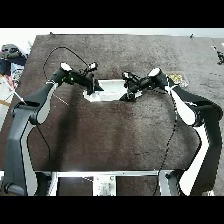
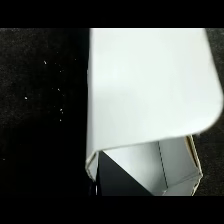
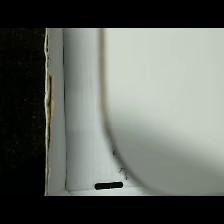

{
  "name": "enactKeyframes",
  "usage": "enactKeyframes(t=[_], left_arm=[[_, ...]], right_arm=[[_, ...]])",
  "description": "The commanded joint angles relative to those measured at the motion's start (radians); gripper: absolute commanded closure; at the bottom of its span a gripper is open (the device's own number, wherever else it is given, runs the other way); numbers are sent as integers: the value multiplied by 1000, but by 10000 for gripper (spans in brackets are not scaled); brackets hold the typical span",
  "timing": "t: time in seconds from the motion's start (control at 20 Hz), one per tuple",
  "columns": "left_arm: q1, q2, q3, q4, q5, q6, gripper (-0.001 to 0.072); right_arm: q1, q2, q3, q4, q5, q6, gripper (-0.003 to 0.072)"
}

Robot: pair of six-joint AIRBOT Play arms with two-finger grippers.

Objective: Fold the box and place the chain.

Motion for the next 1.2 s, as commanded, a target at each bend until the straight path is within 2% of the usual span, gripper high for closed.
enactKeyframes(t=[0.0,1.05,1.1,1.15], left_arm=[[0,0,0,0,0,0,697],[0,0,0,-3,-10,-8,696],[0,0,0,-8,-19,-9,684],[0,0,0,-23,-34,-9,434]], right_arm=[[0,-1,1,0,-6,1,223],[0,-1,1,0,-7,1,223],[1,-1,1,0,-7,1,223],[1,-1,1,0,-6,1,223]])
